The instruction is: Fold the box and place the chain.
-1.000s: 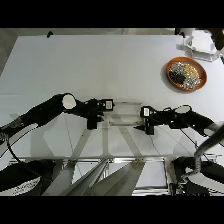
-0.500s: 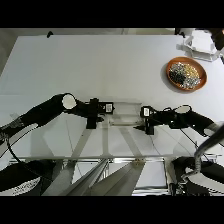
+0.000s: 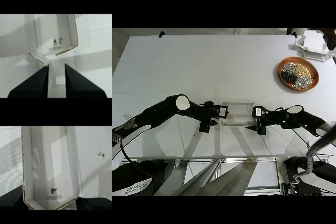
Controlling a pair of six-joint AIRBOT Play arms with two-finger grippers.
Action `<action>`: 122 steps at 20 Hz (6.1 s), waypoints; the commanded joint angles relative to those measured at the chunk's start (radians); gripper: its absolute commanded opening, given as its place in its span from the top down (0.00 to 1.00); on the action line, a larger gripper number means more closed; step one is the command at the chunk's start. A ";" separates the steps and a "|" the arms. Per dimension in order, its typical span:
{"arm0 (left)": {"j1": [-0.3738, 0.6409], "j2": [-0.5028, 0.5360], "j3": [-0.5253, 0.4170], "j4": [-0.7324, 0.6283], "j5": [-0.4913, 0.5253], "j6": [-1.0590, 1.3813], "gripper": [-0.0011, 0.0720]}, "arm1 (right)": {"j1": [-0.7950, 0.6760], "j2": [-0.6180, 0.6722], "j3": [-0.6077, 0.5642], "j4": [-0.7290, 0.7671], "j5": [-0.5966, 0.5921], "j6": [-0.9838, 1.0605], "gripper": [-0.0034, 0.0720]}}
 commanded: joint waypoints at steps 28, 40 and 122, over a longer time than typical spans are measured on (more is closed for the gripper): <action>-0.150 -0.074 0.000 -0.069 0.256 0.001 0.62 | 0.000 0.001 0.000 0.000 0.000 0.000 0.50; -0.155 -0.017 0.000 -0.051 0.251 -0.121 0.85 | 0.000 0.001 0.000 0.000 0.000 0.000 0.50; -0.087 0.059 0.025 0.066 0.112 -1.521 0.36 | 0.000 0.001 0.000 0.000 0.000 0.000 0.50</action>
